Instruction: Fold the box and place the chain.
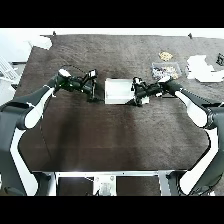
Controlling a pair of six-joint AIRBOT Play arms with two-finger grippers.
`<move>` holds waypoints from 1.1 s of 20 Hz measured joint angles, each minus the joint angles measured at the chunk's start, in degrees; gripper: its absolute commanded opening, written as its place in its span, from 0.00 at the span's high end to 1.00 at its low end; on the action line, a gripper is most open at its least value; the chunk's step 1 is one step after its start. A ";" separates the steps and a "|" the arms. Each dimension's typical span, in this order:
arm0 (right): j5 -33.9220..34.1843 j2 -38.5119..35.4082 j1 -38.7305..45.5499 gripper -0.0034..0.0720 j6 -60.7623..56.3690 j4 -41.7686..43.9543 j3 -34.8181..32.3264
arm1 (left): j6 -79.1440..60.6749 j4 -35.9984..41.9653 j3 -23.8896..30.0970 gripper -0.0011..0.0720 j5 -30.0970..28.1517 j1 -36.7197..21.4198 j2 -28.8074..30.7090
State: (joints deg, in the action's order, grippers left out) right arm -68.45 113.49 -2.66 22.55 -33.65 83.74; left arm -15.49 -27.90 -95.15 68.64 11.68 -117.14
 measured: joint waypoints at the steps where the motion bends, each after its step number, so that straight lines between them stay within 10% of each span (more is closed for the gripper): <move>1: 0.00 0.00 0.00 0.20 0.00 0.00 -0.02 | 0.00 0.04 0.00 0.00 -0.17 0.02 0.00; 22: 0.00 0.00 0.00 0.20 0.00 0.11 -0.02 | -1.07 -0.04 0.00 0.00 0.22 0.85 -0.79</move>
State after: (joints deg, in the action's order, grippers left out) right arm -68.45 113.49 -2.66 22.55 -33.54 83.72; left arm -16.56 -27.94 -95.15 68.86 12.53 -117.93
